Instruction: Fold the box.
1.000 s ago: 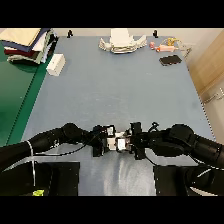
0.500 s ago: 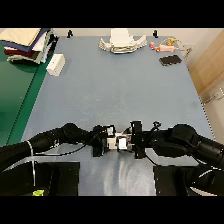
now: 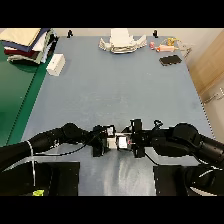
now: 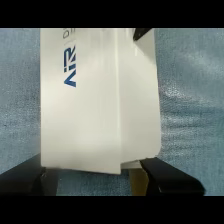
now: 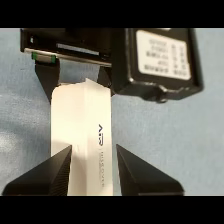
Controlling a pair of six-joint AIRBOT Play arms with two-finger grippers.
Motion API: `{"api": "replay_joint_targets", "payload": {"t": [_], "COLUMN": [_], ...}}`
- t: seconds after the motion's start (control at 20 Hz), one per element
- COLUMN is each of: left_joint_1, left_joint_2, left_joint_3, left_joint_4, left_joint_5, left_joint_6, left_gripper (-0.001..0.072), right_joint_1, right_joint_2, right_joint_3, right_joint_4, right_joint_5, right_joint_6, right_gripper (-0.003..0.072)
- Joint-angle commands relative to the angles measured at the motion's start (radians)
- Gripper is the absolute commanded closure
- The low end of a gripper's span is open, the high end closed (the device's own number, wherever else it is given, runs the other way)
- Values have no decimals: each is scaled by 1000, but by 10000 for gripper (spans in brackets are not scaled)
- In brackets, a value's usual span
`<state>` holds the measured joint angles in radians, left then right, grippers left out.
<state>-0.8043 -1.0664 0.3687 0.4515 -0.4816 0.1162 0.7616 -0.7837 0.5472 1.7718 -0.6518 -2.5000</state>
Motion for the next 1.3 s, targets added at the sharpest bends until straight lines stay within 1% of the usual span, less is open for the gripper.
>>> {"api": "replay_joint_targets", "payload": {"t": [0.0, 0.05, 0.2, 0.5, 0.6, 0.7, 0.75, 0.9, 1.0, 1.25], "left_joint_1": [0, 0, 0, 0, 0, 0, 0, 0, 0, 0], "left_joint_2": [1, 1, 1, 1, 1, 1, 1, 1, 1, 1], "left_joint_3": [0, 0, 0, 0, 0, 0, 0, 0, 0, 0], "left_joint_4": [0, 0, 0, 0, 0, 0, 0, 0, 0, 0], "left_joint_5": [0, 0, 0, 0, 0, 0, 0, 0, 0, 0], "left_joint_6": [0, 0, 0, 0, 0, 0, 0, 0, 0, 0], "left_gripper": [266, 266, 266, 266, 266, 266, 266, 265, 266, 266], "right_joint_1": [0, 0, 1, 1, 1, 1, 1, 1, 1, 1], "right_joint_2": [-2, -5, -20, -27, -27, -31, -39, -65, -63, -63], "right_joint_3": [10, 10, 11, 16, 15, 15, 15, 16, 16, 16], "right_joint_4": [-13, -29, -43, -9, 6, 10, 20, 31, 31, 31], "right_joint_5": [3, 2, -2, -36, -47, -47, -47, -45, -45, -47], "right_joint_6": [30, 51, 69, 69, 70, 70, 70, 76, 77, 93], "right_gripper": [286, 382, 378, 378, 422, 507, 524, 532, 584, 584]}}
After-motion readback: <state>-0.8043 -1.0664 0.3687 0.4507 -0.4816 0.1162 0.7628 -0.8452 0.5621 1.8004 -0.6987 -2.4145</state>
